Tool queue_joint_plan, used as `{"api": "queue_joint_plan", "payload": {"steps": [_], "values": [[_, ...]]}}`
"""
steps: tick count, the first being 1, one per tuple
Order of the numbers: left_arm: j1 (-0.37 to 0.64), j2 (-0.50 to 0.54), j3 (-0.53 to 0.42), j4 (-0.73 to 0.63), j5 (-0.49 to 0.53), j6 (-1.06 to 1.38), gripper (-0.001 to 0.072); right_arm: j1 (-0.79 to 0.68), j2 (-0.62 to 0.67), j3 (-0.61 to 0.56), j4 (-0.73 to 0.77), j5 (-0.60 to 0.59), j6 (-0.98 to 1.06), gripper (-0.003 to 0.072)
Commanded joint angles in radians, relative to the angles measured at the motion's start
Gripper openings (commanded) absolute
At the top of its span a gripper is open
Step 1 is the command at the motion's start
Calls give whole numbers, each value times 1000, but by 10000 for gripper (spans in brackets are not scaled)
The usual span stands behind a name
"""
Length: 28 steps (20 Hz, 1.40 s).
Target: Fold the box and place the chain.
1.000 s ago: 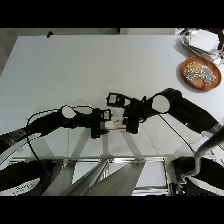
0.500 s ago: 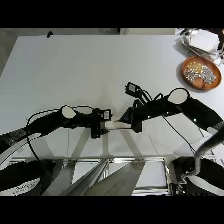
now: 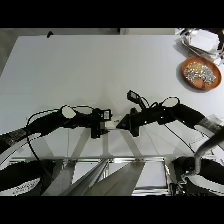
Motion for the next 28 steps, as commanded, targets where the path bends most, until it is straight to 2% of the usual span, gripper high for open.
{"api": "queue_joint_plan", "payload": {"steps": [1,10,19,28], "values": [[-1,0,0,0,0,0,137,-1,-34,-4,12,-2,-24,15],[-1,0,0,0,0,0,137,-1,-85,-6,-8,-1,-38,15],[-1,0,0,0,0,0,137,1,-113,-35,-8,-80,10,17],[-1,0,0,0,0,0,137,45,-83,-34,-19,-85,8,18]]}}
